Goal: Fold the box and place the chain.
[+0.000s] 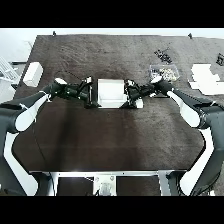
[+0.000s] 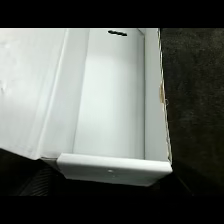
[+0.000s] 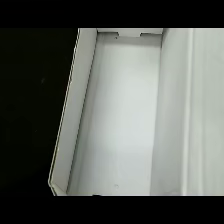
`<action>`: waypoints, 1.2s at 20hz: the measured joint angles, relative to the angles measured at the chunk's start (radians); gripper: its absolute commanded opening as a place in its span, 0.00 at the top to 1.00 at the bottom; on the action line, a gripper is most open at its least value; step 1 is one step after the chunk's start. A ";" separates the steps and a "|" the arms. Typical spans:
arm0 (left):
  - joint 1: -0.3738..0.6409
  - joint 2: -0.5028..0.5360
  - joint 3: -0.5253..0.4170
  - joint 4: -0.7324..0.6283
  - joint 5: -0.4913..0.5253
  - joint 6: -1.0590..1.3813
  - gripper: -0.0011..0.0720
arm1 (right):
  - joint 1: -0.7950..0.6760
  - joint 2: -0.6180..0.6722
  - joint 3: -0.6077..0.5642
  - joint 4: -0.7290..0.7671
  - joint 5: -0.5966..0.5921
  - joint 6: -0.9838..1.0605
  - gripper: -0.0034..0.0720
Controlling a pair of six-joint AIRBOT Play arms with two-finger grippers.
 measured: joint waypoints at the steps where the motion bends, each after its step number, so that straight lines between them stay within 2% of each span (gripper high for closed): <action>1: -0.001 0.000 0.000 -0.001 0.005 0.016 0.00 | 0.000 0.000 0.000 0.000 0.000 0.000 0.22; 11: -0.002 -0.001 0.000 0.001 0.030 0.124 0.01 | 0.000 0.000 0.000 -0.001 0.004 -0.002 0.22; 24: -0.038 -0.038 0.016 -0.015 0.094 0.113 0.00 | 0.000 0.001 0.000 -0.001 0.002 -0.002 0.22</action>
